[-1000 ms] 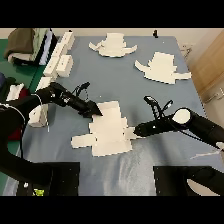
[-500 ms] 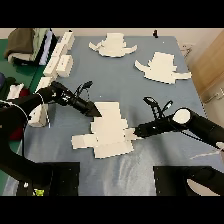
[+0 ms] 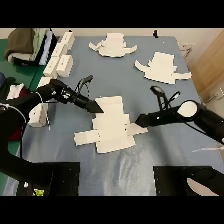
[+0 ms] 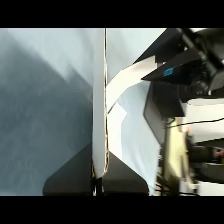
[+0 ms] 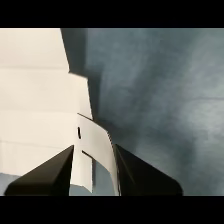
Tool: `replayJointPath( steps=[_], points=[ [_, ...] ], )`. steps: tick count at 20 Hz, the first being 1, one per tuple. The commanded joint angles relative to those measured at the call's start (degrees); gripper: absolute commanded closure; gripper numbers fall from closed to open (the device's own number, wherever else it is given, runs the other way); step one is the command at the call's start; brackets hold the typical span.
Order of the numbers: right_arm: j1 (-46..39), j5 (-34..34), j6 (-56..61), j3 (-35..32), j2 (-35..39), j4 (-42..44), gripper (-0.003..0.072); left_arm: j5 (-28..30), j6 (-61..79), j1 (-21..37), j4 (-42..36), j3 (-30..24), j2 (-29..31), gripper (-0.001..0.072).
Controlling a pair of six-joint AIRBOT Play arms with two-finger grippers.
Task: Fold the box.
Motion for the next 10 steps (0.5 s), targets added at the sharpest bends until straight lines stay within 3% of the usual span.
replayJointPath(
  steps=[1,3,5,6,7,8,10],
  points=[
    [-3.93,1.05,9.9,7.56,3.67,-9.22,0.0232,10.21,10.12,-3.52,-1.25,0.13,5.49,0.0696],
    [-5.62,0.83,11.43,11.08,6.05,-10.29,0.0233,15.93,15.5,-7.32,-1.09,-0.96,10.03,0.0696],
    [-6.01,0.85,11.8,12.09,7.26,-10.16,0.0286,23.58,23.98,-11.72,-2.03,-4.17,14.8,0.0696],
    [-5.92,1.53,11.78,11.93,7.28,-9.97,0.0457,27.45,29.05,-13.79,-4.09,-6.43,17.09,0.0696],
    [-5.7,2.32,11.8,11.61,7.3,-9.77,0.0568,30.38,34.56,-15.58,-7.04,-8.72,18.91,0.0696],
    [-5.4,2.47,11.78,11.1,7.28,-9.6,0.0603,33.03,40.09,-17.18,-10.14,-11.08,20.37,0.0696],
    [-4.68,1.84,11.78,10.21,7.23,-9.64,0.0603,36.35,48.26,-19.76,-14.93,-15.04,21.62,0.0696]
  ],
)
